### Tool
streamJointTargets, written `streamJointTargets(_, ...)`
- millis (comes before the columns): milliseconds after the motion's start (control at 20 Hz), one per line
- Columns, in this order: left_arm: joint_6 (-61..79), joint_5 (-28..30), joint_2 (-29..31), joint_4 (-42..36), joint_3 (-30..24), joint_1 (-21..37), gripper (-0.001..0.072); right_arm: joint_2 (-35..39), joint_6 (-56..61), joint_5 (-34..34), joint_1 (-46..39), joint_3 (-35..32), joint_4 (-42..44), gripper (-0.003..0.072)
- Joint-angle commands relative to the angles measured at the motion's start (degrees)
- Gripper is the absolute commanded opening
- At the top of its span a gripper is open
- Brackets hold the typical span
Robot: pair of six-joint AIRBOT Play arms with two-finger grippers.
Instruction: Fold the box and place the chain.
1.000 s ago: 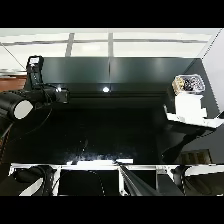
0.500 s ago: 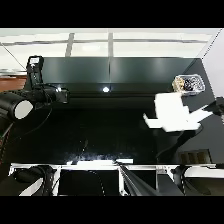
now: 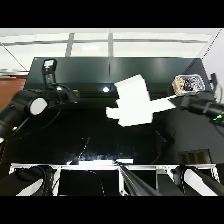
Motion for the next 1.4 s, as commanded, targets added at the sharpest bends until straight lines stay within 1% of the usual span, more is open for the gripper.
streamJointTargets(0, 12.1, 2.0, -8.8, -22.4, 1.6, 2.2, 0.0702, 5.8, -2.7, -12.0, 10.9, -8.4, 3.6, 0.0018)
streamJointTargets(50, 21.7, -0.4, -11.6, -35.7, 2.3, 4.9, 0.0703, 5.8, -2.5, -12.9, 13.0, -8.4, 2.8, 0.0018)
streamJointTargets(100, 34.1, -4.4, -14.1, -49.9, 2.5, 7.6, 0.0703, 5.8, -2.5, -13.5, 14.5, -8.4, 2.9, 0.0018)
streamJointTargets(150, 46.5, -10.2, -16.5, -62.9, 2.5, 10.3, 0.0704, 5.8, -2.5, -13.7, 15.5, -8.4, 2.9, 0.0018)
streamJointTargets(200, 52.4, -15.0, -18.6, -69.7, 2.5, 12.0, 0.0704, 5.8, -2.5, -13.6, 16.0, -8.4, 2.9, 0.0018)
streamJointTargets(250, 55.6, -18.6, -20.6, -73.1, 2.8, 13.2, 0.0704, 5.8, -2.5, -13.2, 16.4, -8.4, 2.9, 0.0018)
streamJointTargets(350, 59.6, -21.8, -24.4, -72.8, 4.7, 13.0, 0.0704, 5.8, -2.5, -12.9, 17.0, -8.4, 2.9, 0.0018)
streamJointTargets(550, 62.5, -24.0, -30.9, -67.6, 9.7, 7.0, 0.0704, 5.8, -2.5, -12.6, 18.4, -8.4, 2.9, 0.0018)
streamJointTargets(650, 65.7, -28.2, -33.4, -67.5, 11.4, 5.5, 0.0704, 5.8, -2.4, -12.5, 18.6, -8.4, 2.9, 0.0018)
streamJointTargets(750, 70.3, -35.2, -36.1, -67.2, 13.0, 5.2, 0.0703, 5.8, -2.3, -12.1, 18.7, -8.4, 2.9, 0.0018)
streamJointTargets(800, 71.5, -37.5, -37.1, -67.1, 13.6, 5.2, 0.0702, 5.8, -2.3, -11.8, 18.7, -8.4, 2.9, 0.0018)
streamJointTargets(850, 72.2, -38.6, -37.6, -66.6, 14.1, 5.2, 0.0697, 5.8, -2.3, -11.8, 18.8, -8.4, 2.9, 0.0018)
streamJointTargets(900, 73.2, -39.5, -38.0, -65.4, 14.7, 5.2, 0.0647, 5.8, -2.3, -11.8, 18.8, -8.4, 2.9, 0.0018)
streamJointTargets(1000, 76.5, -41.2, -38.4, -63.4, 15.6, 5.2, 0.0378, 5.8, -2.3, -11.3, 18.8, -8.4, 1.8, 0.0018)
streamJointTargets(1050, 77.5, -41.3, -38.5, -63.3, 15.6, 5.2, 0.0267, 5.8, -2.1, -10.5, 18.8, -8.4, 0.5, 0.0018)
streamJointTargets(1100, 78.4, -41.3, -38.5, -63.2, 15.6, 5.2, 0.0234, 5.8, -1.4, -9.8, 18.8, -8.4, -0.9, 0.0018)
streamJointTargets(1200, 78.8, -41.4, -38.5, -62.2, 15.8, 5.2, 0.0225, 5.8, 0.0, -9.4, 18.8, -8.4, -3.2, 0.0018)
streamJointTargets(1250, 78.8, -41.5, -38.5, -61.2, 16.1, 5.2, 0.017, 5.8, 0.0, -9.4, 18.8, -8.4, -3.8, 0.0018)
streamJointTargets(1300, 78.9, -41.7, -38.5, -60.3, 16.3, 5.2, 0.0034, 5.8, 0.0, -9.4, 18.8, -8.3, -4.3, 0.0019)
streamJointTargets(1350, 78.8, -41.7, -38.5, -59.8, 16.5, 5.2, 0.003, 5.8, 0.5, -9.2, 18.8, -8.2, -5.2, 0.0046)
